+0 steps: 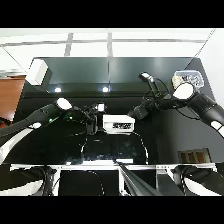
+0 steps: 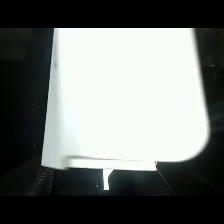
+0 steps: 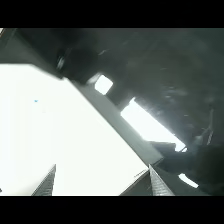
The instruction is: Fold the box and place the chain.
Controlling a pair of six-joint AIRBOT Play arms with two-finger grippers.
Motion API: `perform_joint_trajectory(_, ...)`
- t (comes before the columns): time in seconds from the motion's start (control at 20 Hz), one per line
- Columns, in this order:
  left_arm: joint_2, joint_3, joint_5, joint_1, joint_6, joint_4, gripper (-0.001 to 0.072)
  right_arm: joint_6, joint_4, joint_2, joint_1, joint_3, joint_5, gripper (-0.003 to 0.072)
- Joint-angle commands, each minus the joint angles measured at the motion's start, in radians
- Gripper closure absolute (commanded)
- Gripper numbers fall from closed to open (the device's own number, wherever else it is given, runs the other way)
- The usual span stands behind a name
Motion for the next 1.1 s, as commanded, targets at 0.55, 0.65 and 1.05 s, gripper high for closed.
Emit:
perform_joint_trajectory(0.55, 0.000, 0.001, -0.007, -0.002, -0.010, 0.003, 0.0310, -0.489, -0.072, -0.014, 0.113, 0.016, -0.046, 0.0021)
perform_joint_trajectory(0.65, 0.000, 0.001, -0.007, -0.002, -0.010, 0.003, 0.0310, -0.516, -0.072, -0.026, 0.119, 0.016, -0.052, 0.0021)
perform_joint_trajectory(1.05, 0.000, 0.001, -0.006, -0.002, -0.009, 0.003, 0.0310, -0.580, -0.066, -0.031, 0.117, 0.016, -0.006, 0.0214)
